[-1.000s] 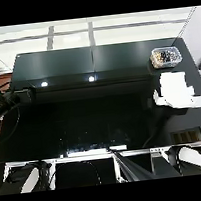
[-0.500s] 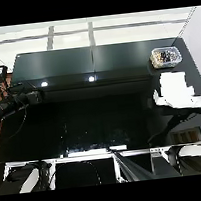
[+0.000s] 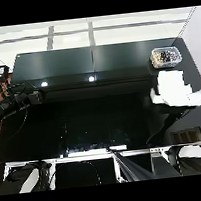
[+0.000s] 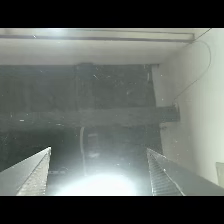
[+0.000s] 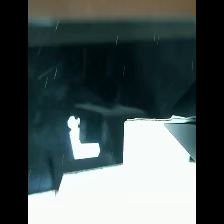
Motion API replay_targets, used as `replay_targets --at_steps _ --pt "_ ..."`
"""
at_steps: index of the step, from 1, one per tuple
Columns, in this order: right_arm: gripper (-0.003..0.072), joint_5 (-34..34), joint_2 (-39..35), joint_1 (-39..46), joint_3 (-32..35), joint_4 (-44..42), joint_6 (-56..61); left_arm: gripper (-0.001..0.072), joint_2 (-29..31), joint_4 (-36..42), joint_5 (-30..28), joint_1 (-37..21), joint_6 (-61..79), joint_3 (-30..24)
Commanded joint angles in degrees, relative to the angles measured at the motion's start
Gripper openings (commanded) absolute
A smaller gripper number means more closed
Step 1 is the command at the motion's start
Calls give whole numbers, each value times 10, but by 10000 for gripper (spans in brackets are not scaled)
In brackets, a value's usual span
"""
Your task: Fold the box and place the chain.
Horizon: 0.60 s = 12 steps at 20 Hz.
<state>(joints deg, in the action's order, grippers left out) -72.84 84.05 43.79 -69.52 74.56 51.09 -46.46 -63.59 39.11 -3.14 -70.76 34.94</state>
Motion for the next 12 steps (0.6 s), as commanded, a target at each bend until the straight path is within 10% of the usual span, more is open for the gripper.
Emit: replay_targets --at_steps 1,7,12 --pt "15 -29 -50 -18 13 -125 -5 709 0 0 -2 0 0 0" --pt "15 64 -234 -139 194 -246 11 708 0 20 29 4 1 0" --pt "15 312 -370 -330 427 -418 16 708 -37 108 24 72 48 0"
